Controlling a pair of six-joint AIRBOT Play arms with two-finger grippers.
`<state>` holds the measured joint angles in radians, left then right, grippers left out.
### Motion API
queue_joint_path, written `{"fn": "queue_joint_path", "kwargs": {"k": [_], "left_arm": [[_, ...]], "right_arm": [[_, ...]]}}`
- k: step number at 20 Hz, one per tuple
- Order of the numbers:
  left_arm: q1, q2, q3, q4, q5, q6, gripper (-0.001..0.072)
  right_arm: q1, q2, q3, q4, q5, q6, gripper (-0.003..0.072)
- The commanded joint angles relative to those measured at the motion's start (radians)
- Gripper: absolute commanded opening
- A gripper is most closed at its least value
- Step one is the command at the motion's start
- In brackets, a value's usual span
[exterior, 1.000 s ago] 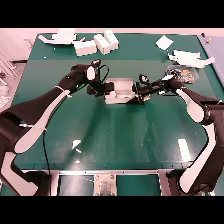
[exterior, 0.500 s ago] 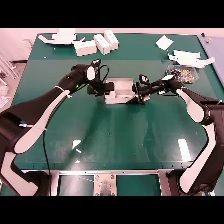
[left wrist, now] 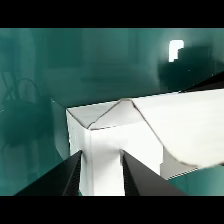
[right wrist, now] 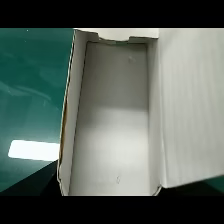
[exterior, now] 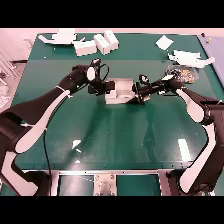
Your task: Fold the box and place the chain.
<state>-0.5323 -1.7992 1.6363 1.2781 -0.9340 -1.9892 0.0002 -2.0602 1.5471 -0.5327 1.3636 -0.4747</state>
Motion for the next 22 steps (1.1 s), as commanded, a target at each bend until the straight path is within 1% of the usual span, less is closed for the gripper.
{"fn": "queue_joint_path", "kwargs": {"k": [1, 6, 8, 10, 14, 16, 19, 22], "left_arm": [[-0.007, -0.012, 0.000, -0.005, 0.000, 0.003, 0.0298], [-0.019, -0.030, 0.003, 0.010, 0.000, 0.000, 0.0298], [-0.019, -0.052, 0.037, 0.018, -0.022, -0.002, 0.0298], [-0.024, -0.080, 0.088, 0.043, -0.063, -0.005, 0.0298], [-0.029, -0.152, 0.220, 0.100, -0.185, -0.023, 0.0298], [-0.035, -0.179, 0.270, 0.123, -0.236, -0.029, 0.0298], [-0.036, -0.201, 0.299, 0.140, -0.264, -0.046, 0.0298], [-0.036, -0.202, 0.300, 0.172, -0.292, -0.047, 0.0297]], "right_arm": [[0.000, 0.000, 0.000, 0.000, -0.001, 0.000, 0.0494], [0.000, 0.000, 0.000, 0.000, -0.001, 0.000, 0.0495], [0.000, 0.000, 0.000, 0.000, -0.001, 0.000, 0.0494], [0.000, 0.000, 0.000, 0.000, -0.001, 0.000, 0.0494], [0.000, 0.000, 0.000, 0.000, -0.001, 0.000, 0.0494], [0.000, 0.000, 0.000, 0.000, 0.000, 0.000, 0.0494], [0.000, 0.000, 0.000, 0.000, -0.001, 0.000, 0.0494], [0.000, 0.000, 0.000, 0.000, 0.000, 0.000, 0.0494]]}}
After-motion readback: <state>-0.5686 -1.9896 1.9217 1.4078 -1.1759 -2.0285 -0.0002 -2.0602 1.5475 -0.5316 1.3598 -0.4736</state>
